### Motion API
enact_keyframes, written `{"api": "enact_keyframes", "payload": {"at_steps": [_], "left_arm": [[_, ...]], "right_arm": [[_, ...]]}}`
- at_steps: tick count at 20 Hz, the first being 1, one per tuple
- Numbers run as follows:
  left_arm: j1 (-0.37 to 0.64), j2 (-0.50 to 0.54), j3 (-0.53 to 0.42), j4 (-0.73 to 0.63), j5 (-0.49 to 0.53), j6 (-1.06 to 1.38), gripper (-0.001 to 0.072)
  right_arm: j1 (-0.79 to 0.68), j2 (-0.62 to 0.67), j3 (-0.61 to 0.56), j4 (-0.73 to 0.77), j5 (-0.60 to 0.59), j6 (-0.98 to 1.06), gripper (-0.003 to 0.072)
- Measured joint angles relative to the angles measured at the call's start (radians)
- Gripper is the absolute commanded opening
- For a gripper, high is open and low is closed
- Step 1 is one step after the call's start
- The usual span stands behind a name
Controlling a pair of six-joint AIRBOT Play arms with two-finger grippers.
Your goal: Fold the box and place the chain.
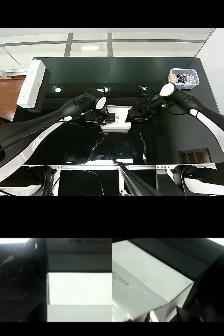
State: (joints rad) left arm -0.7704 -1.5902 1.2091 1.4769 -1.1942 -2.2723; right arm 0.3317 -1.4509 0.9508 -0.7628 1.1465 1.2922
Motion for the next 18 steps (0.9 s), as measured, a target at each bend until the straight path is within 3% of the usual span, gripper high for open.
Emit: {"api": "enact_keyframes", "payload": {"at_steps": [11, 18], "left_arm": [[0.000, 0.000, 0.000, -0.002, 0.005, 0.000, 0.0024], [0.000, 0.000, 0.000, -0.002, 0.005, 0.000, 0.0024]], "right_arm": [[0.240, -0.016, 0.124, -0.504, -0.043, 0.580, 0.0352], [0.320, -0.074, 0.167, -0.650, -0.019, 0.787, 0.0352]]}}
